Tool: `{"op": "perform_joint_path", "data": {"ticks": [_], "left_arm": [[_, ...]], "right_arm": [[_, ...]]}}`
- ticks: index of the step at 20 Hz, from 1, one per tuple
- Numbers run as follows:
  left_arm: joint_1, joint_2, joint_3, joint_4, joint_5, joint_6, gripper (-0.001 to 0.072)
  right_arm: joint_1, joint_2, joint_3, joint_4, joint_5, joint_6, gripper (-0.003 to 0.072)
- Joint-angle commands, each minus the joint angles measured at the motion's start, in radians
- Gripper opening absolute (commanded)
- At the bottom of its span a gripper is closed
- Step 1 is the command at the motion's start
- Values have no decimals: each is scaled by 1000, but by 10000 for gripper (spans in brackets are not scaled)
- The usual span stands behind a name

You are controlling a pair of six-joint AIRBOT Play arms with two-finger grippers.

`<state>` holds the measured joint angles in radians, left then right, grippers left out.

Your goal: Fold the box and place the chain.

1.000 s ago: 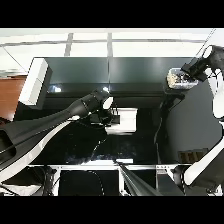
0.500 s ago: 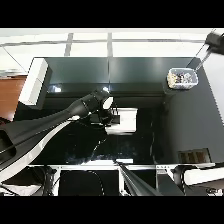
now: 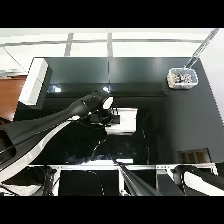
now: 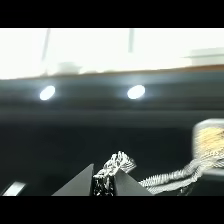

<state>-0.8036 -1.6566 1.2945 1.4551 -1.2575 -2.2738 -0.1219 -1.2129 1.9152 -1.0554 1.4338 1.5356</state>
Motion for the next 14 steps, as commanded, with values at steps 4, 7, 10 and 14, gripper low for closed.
{"op": "perform_joint_path", "data": {"ticks": [4,7,10,14], "left_arm": [[0,0,1,3,5,0,33],[0,0,1,3,4,0,33],[0,0,1,3,4,0,33],[0,0,1,3,4,0,33]], "right_arm": [[194,163,-317,104,176,-50,15],[282,163,-479,193,139,-80,15],[362,163,-649,289,-6,-114,15],[418,163,-797,372,-140,-143,15]]}}
